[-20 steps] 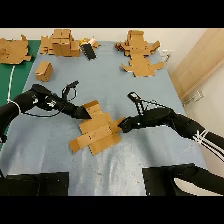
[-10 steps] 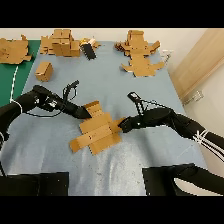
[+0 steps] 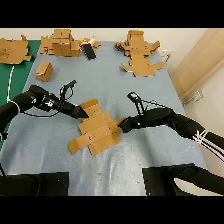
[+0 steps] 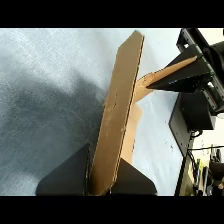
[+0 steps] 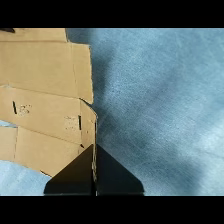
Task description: Fold the box.
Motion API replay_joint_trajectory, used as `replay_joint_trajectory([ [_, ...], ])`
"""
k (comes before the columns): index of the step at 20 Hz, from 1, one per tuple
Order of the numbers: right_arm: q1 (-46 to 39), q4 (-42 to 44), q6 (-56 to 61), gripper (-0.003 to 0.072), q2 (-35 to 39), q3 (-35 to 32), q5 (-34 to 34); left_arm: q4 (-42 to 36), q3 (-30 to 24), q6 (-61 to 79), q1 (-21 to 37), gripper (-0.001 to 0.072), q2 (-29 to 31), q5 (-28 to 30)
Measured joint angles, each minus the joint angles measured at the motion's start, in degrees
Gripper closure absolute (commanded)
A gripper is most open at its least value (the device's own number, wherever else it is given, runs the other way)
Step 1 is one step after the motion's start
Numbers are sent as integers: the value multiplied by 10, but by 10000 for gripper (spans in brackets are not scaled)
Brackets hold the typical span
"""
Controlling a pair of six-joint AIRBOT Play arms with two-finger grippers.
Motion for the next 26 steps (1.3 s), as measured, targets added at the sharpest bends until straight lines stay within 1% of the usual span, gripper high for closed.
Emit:
replay_joint_trajectory([
  [1,0,0,0,682,0,0,0,-1,0,3,-1,704,0,-1],
  [2,0,0,0,632,0,0,0,-1,0,6,-2,698,0,-3],
  [3,0,0,0,504,0,0,1,-1,0,10,-5,698,0,-5],
  [4,0,-1,0,400,0,0,3,-3,0,16,-8,698,0,-5],
  [5,0,-1,2,371,0,0,6,-4,0,22,-10,698,0,-6],
  [8,-3,-20,34,371,0,0,28,-11,10,41,-26,699,0,-7],
  [10,-18,-41,74,371,1,1,46,-15,23,57,-45,699,3,3],
  [14,-75,-63,154,374,19,6,61,-13,40,103,-99,699,18,34],
  [18,-124,-70,205,375,56,8,59,-9,45,175,-139,698,31,31],
  [23,-142,-72,255,375,78,8,55,28,46,257,-155,699,35,32],
  [26,-144,-72,271,374,80,8,54,30,46,294,-158,700,35,51],
])
